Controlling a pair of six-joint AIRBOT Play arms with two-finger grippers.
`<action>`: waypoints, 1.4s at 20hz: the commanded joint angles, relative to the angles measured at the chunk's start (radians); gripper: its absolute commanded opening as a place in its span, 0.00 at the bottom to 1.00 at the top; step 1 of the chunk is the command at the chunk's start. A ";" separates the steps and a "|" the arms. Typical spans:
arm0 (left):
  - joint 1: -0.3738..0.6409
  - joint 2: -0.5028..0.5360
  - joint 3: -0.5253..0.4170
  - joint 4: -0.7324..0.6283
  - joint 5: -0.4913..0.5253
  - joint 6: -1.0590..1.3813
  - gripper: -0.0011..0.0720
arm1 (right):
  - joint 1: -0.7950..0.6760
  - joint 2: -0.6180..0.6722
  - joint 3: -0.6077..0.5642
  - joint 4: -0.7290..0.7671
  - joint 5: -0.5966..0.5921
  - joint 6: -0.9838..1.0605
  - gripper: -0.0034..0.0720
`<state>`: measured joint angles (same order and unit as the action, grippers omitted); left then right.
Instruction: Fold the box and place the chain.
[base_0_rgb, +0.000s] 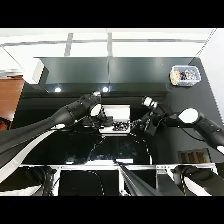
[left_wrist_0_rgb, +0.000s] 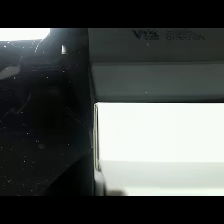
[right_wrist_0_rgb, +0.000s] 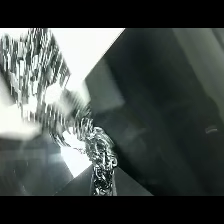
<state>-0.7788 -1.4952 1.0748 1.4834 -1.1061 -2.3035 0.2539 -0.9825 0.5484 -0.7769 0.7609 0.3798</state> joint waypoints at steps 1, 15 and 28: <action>0.001 0.000 0.001 0.000 0.002 0.000 0.05 | -0.010 0.120 0.082 0.043 0.098 0.296 0.06; 0.001 0.000 0.001 0.000 0.006 0.000 0.05 | 0.159 0.037 0.104 0.497 -0.002 0.359 0.07; -0.001 -0.001 0.000 0.000 0.011 0.017 0.05 | -0.013 0.043 0.104 0.240 0.130 0.432 0.46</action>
